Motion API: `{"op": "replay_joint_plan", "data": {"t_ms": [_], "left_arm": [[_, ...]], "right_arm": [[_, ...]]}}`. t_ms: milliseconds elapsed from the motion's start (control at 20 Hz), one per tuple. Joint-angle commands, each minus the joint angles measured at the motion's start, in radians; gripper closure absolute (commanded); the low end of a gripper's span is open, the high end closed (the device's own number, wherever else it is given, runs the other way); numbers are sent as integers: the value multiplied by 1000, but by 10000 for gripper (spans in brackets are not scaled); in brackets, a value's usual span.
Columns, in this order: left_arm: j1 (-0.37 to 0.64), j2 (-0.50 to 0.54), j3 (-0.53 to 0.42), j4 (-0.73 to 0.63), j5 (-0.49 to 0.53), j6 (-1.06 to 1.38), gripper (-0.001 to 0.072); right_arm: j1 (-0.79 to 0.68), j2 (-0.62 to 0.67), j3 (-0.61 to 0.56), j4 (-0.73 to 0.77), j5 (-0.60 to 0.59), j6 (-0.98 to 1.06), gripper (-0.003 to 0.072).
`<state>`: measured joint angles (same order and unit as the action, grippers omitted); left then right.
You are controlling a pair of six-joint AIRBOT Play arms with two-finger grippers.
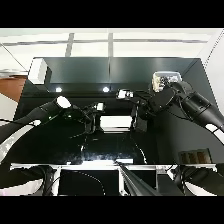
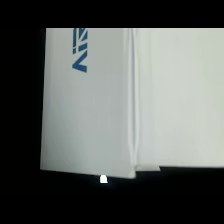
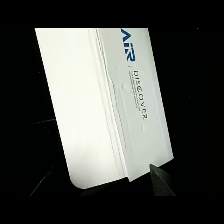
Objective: Fold the box and place the chain.
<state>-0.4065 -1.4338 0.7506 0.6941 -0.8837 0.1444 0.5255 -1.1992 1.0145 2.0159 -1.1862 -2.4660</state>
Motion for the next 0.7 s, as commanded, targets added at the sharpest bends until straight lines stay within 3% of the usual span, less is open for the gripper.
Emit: {"op": "replay_joint_plan", "data": {"t_ms": [0,650], "left_arm": [[0,0,0,0,1,0,268],[0,0,0,0,1,0,269]], "right_arm": [[0,-2,1,13,13,58,-22],[0,-117,1,6,90,76,-14]]}}
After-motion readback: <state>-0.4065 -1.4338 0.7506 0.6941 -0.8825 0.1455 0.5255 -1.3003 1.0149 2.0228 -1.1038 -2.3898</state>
